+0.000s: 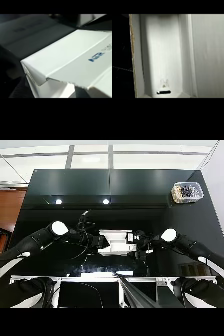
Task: Fold the box and place the chain.
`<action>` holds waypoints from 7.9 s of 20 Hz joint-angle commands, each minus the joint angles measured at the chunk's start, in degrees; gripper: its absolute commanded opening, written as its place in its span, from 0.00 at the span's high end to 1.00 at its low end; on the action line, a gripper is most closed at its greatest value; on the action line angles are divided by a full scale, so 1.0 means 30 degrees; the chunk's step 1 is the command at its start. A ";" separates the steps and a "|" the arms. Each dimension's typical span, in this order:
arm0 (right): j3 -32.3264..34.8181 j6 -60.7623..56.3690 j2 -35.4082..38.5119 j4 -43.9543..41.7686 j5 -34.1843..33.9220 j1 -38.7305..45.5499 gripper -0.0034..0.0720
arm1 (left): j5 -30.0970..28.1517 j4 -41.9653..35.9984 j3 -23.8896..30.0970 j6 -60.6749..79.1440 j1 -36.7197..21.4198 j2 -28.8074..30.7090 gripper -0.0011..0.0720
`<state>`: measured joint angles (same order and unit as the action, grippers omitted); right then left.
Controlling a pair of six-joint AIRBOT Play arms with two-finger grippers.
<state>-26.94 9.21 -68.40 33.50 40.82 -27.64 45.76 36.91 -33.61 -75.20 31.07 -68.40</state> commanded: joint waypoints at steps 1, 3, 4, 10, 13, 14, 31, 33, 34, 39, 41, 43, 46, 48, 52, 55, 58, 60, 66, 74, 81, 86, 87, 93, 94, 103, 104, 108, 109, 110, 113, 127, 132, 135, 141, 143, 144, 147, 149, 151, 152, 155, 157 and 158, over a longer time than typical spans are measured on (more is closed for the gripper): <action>0.0000 -0.0007 0.0015 0.0000 0.0000 0.0000 0.70 | -0.0423 0.1938 -0.0583 -0.2550 0.0896 -0.0007 0.02; 0.0000 -0.0007 0.0015 -0.0007 0.0000 0.0000 0.70 | -0.0182 0.1931 -0.0780 -0.2601 0.1042 -0.0007 0.02; 0.0000 -0.0007 0.0015 -0.0007 0.0000 0.0000 0.70 | -0.0073 0.1923 -0.0845 -0.2630 0.1035 -0.0007 0.02; 0.0000 -0.0007 0.0015 -0.0007 -0.0007 0.0000 0.70 | 0.0503 0.3723 -0.0852 -0.4102 0.0998 -0.0007 0.02; 0.0000 -0.0007 0.0015 0.0000 0.0000 0.0000 0.70 | 0.0998 0.4554 -0.0852 -0.4809 0.0998 -0.0007 0.03; 0.0000 -0.0007 0.0015 -0.0007 -0.0007 0.0007 0.70 | 0.0991 0.4539 -0.0860 -0.4823 0.0998 -0.0007 0.03; 0.0000 -0.0007 0.0015 -0.0007 0.0000 0.0007 0.70 | 0.2703 1.2779 -0.4517 -1.3675 0.5129 -0.0962 0.05; 0.0000 -0.0007 0.0015 -0.0007 -0.0007 0.0007 0.70 | 0.2688 1.3202 -0.4707 -1.3770 0.5486 -0.1078 0.20; 0.0000 -0.0007 0.0015 0.0000 -0.0007 0.0000 0.70 | 0.2827 1.3631 -0.4765 -1.4447 0.5632 -0.1071 0.23; 0.0000 0.0000 0.0015 0.0000 0.0000 0.0007 0.70 | 0.3468 1.3930 -0.5180 -1.6342 0.6011 -0.1086 0.23; 0.0000 -0.0007 0.0015 0.0000 0.0000 0.0000 0.70 | 0.3461 1.4105 -0.5493 -1.6815 0.6295 -0.1093 0.25; 0.0000 -0.0007 0.0015 0.0000 0.0000 0.0007 0.70 | 0.3410 1.4498 -0.5763 -1.7223 0.6594 -0.1115 0.39; 0.0000 0.0000 0.0015 0.0000 0.0000 0.0007 0.70 | 0.4197 1.4987 -0.5829 -1.9103 0.6805 -0.1137 0.45; 0.0000 -0.0007 0.0015 -0.0007 0.0000 0.0007 0.70 | 0.4255 1.5285 -0.5836 -1.9846 0.6863 -0.1137 0.45; 0.0000 -0.0007 0.0015 0.0000 0.0000 0.0000 0.70 | 0.4291 1.5875 -0.5865 -2.0779 0.7140 -0.1231 0.49; 0.0000 -0.0007 0.0015 0.0000 0.0000 0.0007 0.70 | 0.4539 1.6451 -0.6302 -2.1092 0.7402 -0.1770 0.51; 0.0000 -0.0007 0.0015 -0.0007 0.0000 0.0007 0.70 | 0.5792 1.7704 -0.7533 -2.1107 0.7956 -0.2892 0.51; 0.0000 -0.0007 0.0015 0.0000 0.0000 0.0000 0.70 | 0.5807 1.7697 -0.8204 -2.1289 0.8123 -0.3490 0.51; 0.0000 -0.0007 0.0015 -0.0007 0.0000 0.0000 0.70 | 0.7045 1.7704 -0.8903 -2.1544 0.8182 -0.4444 0.54; 0.0000 -0.0007 0.0015 -0.0007 0.0000 0.0000 0.70 | 0.7184 1.7894 -0.8903 -2.3635 0.8182 -0.4699 0.54; 0.0000 -0.0007 0.0015 -0.0007 0.0000 0.0000 0.70 | 0.6477 1.7595 -0.8888 -2.4225 0.8211 -0.4976 0.54; 0.0000 -0.0007 0.0015 -0.0007 0.0000 0.0000 0.70 | 0.6484 1.7573 -0.8888 -2.4502 0.8218 -0.5173 0.54; 0.0000 -0.0007 0.0015 -0.0007 0.0000 0.0000 0.70 | 0.6470 1.7551 -0.8888 -2.4502 0.8218 -0.5187 0.54; 0.0000 -0.0007 0.0015 -0.0007 0.0000 0.0000 0.70 | 0.6477 1.7515 -0.8888 -2.4392 0.8218 -0.5391 0.82; 0.0000 -0.0007 0.0015 -0.0007 0.0000 0.0000 0.70 | 0.6470 1.7515 -0.8888 -2.4378 0.8218 -0.5391 0.90; 0.0000 -0.0007 0.0015 -0.0007 0.0000 0.0007 0.70 | 0.6630 1.7464 -0.8888 -2.4378 0.8218 -0.5391 0.58; 0.0000 -0.0007 0.0015 -0.0007 0.0000 0.0000 0.70 | 0.6732 1.7464 -0.8888 -2.4378 0.8204 -0.5406 0.58; 0.0000 -0.0007 0.0015 -0.0007 0.0000 0.0000 0.70 | 0.7096 1.7493 -0.8888 -2.4370 0.8138 -0.5406 0.58; 0.0000 -0.0007 0.0015 -0.0007 0.0000 0.0007 0.70 | 0.7213 1.7551 -0.8888 -2.4363 0.8138 -0.5406 0.58; 0.0000 -0.0007 0.0015 -0.0007 -0.0007 0.0000 0.70 | 0.7453 1.7675 -0.8888 -2.4356 0.8138 -0.5406 0.58; 0.0000 -0.0007 0.0015 0.0000 0.0000 0.0000 0.70 | 0.7825 1.8061 -0.8888 -2.3962 0.8138 -0.5406 0.58; 0.0000 -0.0007 0.0015 0.0000 -0.0007 0.0007 0.70 | 0.7198 1.8119 -0.8859 -2.3992 0.8174 -0.5552 0.59; 0.0000 -0.0007 0.0015 -0.0007 0.0000 0.0000 0.70 | 0.7176 1.8112 -0.8859 -2.3984 0.8174 -0.5639 0.60; 0.0000 -0.0007 0.0015 -0.0007 0.0000 0.0007 0.70 | 0.6987 1.8105 -0.8859 -2.3977 0.8174 -0.5639 0.60; 0.0000 -0.0007 0.0015 -0.0007 -0.0007 0.0000 0.70 | 0.6951 1.8098 -0.8859 -2.3977 0.8174 -0.5639 0.93; 0.0000 -0.0007 0.0015 -0.0007 -0.0007 0.0007 0.70 | 0.6958 1.8098 -0.8859 -2.3970 0.8174 -0.5639 0.95; 0.0000 -0.0007 0.0015 -0.0007 0.0000 0.0000 0.70 | 0.6951 1.8061 -0.8859 -2.3970 0.8174 -0.5639 0.95; 0.0000 -0.0007 0.0015 -0.0007 -0.0007 0.0000 0.70 | 0.6951 1.8032 -0.8867 -2.3977 0.8174 -0.5639 0.95; 0.0000 -0.0007 0.0015 -0.0007 -0.0007 0.0007 0.70 | 0.6958 1.7966 -0.8867 -2.4021 0.8182 -0.5632 0.87; 0.0000 -0.0007 0.0015 -0.0007 -0.0007 0.0007 0.70 | 0.6965 1.7974 -0.8874 -2.4050 0.8174 -0.5632 0.68; 0.0000 -0.0007 0.0015 -0.0007 -0.0007 0.0007 0.70 | 0.6965 1.7974 -0.8874 -2.4057 0.8174 -0.5632 0.68; 0.0000 -0.0007 0.0015 -0.0007 -0.0007 0.0000 0.70 | 0.6958 1.7988 -0.8888 -2.4057 0.8153 -0.5632 0.69; 0.0000 -0.0007 0.0015 -0.0007 0.0000 0.0007 0.70 | 0.6965 1.8032 -0.8888 -2.4050 0.8138 -0.5625 0.91; 0.0000 -0.0007 0.0015 -0.0007 0.0000 0.0007 0.70 | 0.6951 1.8054 -0.8888 -2.4028 0.8138 -0.5617 0.95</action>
<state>-26.94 9.26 -68.40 33.56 40.84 -27.64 66.83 90.80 -60.25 -147.13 55.53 -85.23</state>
